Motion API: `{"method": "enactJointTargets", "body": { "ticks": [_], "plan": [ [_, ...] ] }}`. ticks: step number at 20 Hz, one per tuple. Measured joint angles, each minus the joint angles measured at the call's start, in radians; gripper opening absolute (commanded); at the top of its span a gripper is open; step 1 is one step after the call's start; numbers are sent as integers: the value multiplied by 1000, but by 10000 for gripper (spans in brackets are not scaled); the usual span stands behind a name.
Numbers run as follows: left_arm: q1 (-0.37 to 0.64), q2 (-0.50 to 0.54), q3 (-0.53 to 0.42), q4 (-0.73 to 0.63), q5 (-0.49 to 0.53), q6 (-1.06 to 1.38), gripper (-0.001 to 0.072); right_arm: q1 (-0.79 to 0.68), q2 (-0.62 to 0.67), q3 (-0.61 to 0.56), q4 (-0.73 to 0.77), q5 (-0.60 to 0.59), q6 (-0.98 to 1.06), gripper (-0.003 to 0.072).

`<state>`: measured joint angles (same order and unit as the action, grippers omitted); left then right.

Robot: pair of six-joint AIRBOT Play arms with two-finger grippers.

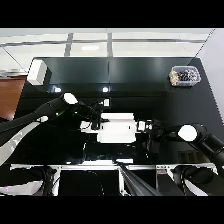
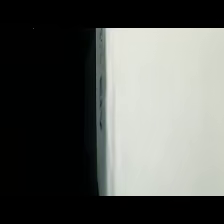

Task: Fold the box and place the chain.

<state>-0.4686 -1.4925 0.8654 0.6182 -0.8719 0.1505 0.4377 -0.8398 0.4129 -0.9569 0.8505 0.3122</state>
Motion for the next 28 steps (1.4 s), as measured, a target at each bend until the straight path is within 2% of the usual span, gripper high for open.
{"method": "enactJointTargets", "body": {
  "ticks": [11,18,28],
  "plan": [
    [0,0,1,2,-3,0,29,183,-125,-10,104,-222,-84,714],
    [0,0,1,2,-5,-1,29,219,-148,-8,111,-353,-89,714],
    [0,0,1,2,-19,-3,29,194,-113,56,15,-355,-42,714]
  ]
}}
